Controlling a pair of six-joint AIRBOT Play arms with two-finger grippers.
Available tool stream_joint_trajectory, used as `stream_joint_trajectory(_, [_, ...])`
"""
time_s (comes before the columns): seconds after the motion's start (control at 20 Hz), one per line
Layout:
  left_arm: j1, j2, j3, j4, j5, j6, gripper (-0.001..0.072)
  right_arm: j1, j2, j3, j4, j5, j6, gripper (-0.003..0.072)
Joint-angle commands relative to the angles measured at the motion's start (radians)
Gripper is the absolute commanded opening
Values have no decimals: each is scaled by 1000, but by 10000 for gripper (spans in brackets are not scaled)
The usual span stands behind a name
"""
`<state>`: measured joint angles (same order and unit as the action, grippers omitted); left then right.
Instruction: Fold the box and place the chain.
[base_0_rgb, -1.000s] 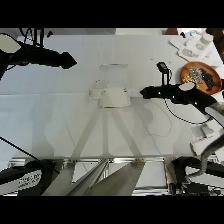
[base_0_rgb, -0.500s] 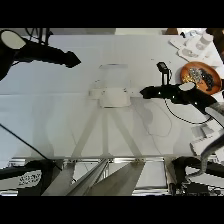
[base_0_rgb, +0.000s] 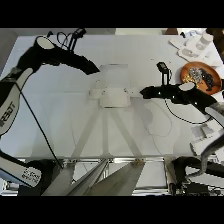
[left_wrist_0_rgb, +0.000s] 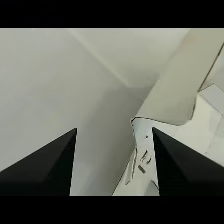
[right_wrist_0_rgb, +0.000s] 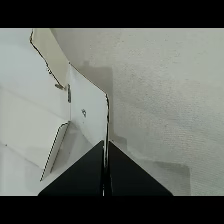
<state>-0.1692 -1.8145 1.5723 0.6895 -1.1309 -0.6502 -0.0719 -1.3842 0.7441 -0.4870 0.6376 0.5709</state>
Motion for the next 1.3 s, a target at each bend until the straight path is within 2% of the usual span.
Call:
stream_joint_trajectory(0.0, [3,-86,14,-76,-51,55,530,1,0,0,-5,0,0,7])
stream_joint_trajectory(0.5, [-18,-111,13,-80,-59,219,524,1,0,0,-5,0,0,7])
stream_joint_trajectory(0.75, [-49,-117,14,-80,-42,344,472,1,0,0,-5,0,0,7])
stream_joint_trajectory(0.85, [-55,-129,13,-80,-40,344,414,1,-1,0,-5,0,0,7])
stream_joint_trajectory(1.0, [-63,-143,13,-80,-39,345,412,1,0,0,-5,0,0,7])
stream_joint_trajectory(1.2, [-63,-153,13,-111,-51,364,289,1,0,0,-5,0,0,7])
stream_joint_trajectory(1.25, [-63,-154,13,-111,-51,365,197,1,0,0,-5,0,0,7])
